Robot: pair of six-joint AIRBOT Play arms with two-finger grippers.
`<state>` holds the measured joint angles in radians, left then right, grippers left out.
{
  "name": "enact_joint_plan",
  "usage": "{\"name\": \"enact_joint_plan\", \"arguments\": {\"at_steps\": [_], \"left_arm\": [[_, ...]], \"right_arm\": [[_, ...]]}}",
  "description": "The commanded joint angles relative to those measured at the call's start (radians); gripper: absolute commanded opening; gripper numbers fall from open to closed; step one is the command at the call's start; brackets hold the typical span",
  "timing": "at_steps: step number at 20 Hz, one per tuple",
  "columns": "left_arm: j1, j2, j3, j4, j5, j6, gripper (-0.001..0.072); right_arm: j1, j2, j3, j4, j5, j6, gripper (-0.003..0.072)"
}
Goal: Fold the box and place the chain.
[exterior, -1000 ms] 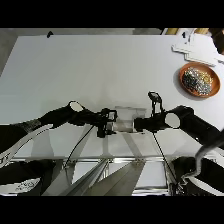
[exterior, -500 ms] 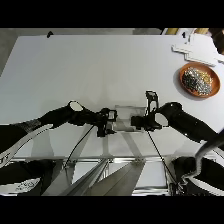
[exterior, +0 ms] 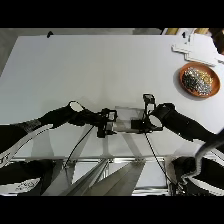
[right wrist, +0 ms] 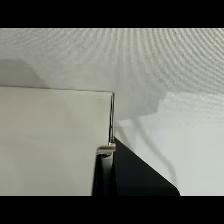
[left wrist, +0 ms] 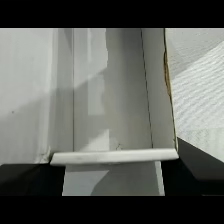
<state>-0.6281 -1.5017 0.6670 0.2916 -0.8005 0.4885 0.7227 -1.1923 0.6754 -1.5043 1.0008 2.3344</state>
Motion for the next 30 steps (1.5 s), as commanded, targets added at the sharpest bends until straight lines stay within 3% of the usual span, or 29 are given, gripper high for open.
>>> {"name": "enact_joint_plan", "arguments": {"at_steps": [1, 2, 3, 10, 14, 17, 20, 21, 23, 24, 27, 30], "left_arm": [[0.001, 0.000, 0.000, 0.000, 0.003, 0.001, 0.0207], [0.001, 0.000, 0.000, 0.000, 0.003, 0.001, 0.0207], [0.001, 0.000, 0.000, 0.000, 0.003, 0.001, 0.0207], [0.001, 0.000, 0.000, 0.000, 0.003, 0.001, 0.0207], [0.001, 0.000, 0.000, 0.000, 0.003, 0.001, 0.0208], [0.001, 0.000, 0.000, 0.000, 0.003, 0.001, 0.0207], [0.001, 0.000, 0.000, 0.000, 0.003, 0.001, 0.0208], [0.001, 0.000, 0.000, 0.000, 0.003, 0.001, 0.0208], [0.001, 0.000, 0.000, 0.000, 0.003, 0.001, 0.0208], [0.001, 0.000, 0.000, 0.000, 0.003, 0.001, 0.0208], [0.001, 0.000, 0.000, 0.000, 0.003, 0.001, 0.0207], [0.001, 0.000, 0.000, 0.000, 0.003, 0.001, 0.0207]], "right_arm": [[0.005, -0.005, 0.000, -0.018, 0.001, -0.004, 0.0102], [0.005, -0.005, 0.000, -0.021, 0.001, -0.004, 0.0251], [0.005, -0.005, 0.005, -0.038, 0.002, -0.004, 0.0270], [-0.013, -0.004, 0.042, -0.077, -0.016, -0.001, 0.0266], [-0.013, -0.004, 0.041, -0.067, -0.014, -0.001, 0.0156], [-0.013, -0.004, 0.041, -0.063, 0.008, -0.002, 0.0025], [-0.013, -0.003, 0.041, -0.063, 0.010, -0.002, 0.0017], [-0.013, -0.002, 0.041, -0.062, 0.011, -0.011, 0.0030], [-0.013, 0.020, 0.042, -0.062, 0.036, -0.058, 0.0223], [-0.013, 0.042, 0.042, -0.063, 0.056, -0.119, 0.0252], [-0.014, 0.135, 0.062, -0.063, 0.179, -0.307, 0.0252], [-0.053, 0.231, 0.190, -0.066, 0.361, -0.566, 0.0243]]}}
